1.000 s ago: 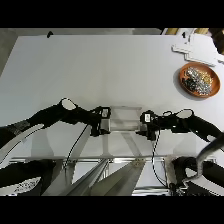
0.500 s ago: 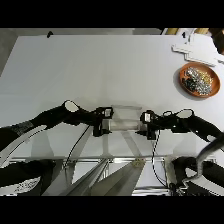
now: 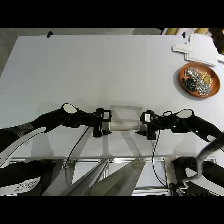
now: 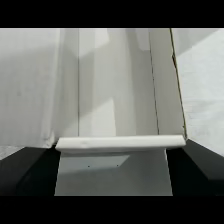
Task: Fold the box and place the chain.
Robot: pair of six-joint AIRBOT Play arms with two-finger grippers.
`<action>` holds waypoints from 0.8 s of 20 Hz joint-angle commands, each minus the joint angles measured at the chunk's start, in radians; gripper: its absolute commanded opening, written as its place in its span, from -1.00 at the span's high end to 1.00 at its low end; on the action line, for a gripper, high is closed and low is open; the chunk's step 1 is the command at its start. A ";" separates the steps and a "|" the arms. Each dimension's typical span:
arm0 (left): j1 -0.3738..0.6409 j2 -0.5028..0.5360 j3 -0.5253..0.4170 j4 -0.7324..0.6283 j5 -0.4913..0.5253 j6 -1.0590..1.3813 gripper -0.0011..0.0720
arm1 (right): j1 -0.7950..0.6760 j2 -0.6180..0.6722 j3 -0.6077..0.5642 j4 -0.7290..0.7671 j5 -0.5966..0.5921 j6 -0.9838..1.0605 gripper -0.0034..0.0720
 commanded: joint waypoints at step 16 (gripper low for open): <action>-0.002 -0.005 -0.001 -0.024 -0.059 0.073 0.70 | 0.000 0.000 0.000 0.000 0.000 0.000 -0.18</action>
